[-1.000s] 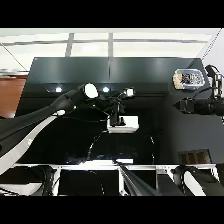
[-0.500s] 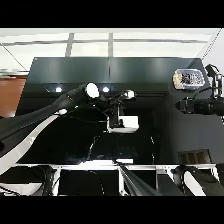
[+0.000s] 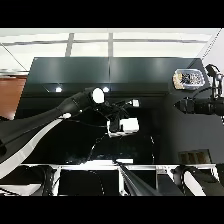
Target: Fold the box and place the chain.
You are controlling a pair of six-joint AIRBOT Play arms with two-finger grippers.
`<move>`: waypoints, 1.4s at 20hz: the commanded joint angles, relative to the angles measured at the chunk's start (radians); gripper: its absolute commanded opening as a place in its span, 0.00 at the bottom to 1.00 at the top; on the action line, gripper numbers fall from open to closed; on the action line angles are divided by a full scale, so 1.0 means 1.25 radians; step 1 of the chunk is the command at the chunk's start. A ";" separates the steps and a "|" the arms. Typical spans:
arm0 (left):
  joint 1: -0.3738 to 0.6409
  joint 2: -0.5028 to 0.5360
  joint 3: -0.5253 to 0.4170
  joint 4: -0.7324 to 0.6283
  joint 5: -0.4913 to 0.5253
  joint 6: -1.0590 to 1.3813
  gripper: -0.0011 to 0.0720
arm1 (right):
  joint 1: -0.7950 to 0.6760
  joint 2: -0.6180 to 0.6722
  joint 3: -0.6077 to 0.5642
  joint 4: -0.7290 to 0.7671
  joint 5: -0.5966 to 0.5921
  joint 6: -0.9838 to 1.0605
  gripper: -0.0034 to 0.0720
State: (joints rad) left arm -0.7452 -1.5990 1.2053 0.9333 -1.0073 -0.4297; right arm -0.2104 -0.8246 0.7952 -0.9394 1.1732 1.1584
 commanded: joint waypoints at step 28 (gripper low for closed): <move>0.851 -0.226 0.513 0.354 -0.048 -0.584 0.44 | 0.000 0.001 0.000 0.003 -0.036 0.001 0.07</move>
State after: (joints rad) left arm 0.1810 -1.7443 1.6428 1.3792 -1.0142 -1.1080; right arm -0.2104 -0.8246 0.7952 -0.9356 1.1374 1.1591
